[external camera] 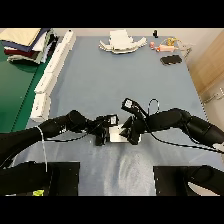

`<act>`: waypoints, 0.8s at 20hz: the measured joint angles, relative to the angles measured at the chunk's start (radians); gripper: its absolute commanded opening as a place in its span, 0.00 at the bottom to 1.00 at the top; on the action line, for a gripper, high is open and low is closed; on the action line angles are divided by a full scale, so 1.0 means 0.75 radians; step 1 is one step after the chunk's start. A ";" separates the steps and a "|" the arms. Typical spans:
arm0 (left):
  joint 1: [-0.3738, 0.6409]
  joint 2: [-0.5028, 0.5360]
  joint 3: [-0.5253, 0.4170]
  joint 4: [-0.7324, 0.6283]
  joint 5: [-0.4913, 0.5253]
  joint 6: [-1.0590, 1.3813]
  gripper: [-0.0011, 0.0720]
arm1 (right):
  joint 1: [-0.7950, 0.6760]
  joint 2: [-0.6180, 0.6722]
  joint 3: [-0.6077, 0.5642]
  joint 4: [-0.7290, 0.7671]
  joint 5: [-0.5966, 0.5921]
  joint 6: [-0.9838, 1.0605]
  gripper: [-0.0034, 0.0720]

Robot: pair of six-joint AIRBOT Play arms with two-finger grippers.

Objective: Fold the box.

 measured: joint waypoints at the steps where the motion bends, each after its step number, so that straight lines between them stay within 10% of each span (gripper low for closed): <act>1: 0.000 0.000 0.000 0.000 0.002 0.000 0.57 | 0.020 0.014 -0.002 -0.031 0.001 -0.005 0.56; 4: 0.000 0.000 0.000 0.000 0.002 0.000 0.57 | 0.061 0.046 -0.006 -0.152 -0.025 -0.016 0.76; 16: 0.000 0.000 0.000 -0.001 0.003 -0.003 0.57 | 0.116 0.064 -0.007 -0.417 0.109 -0.125 0.76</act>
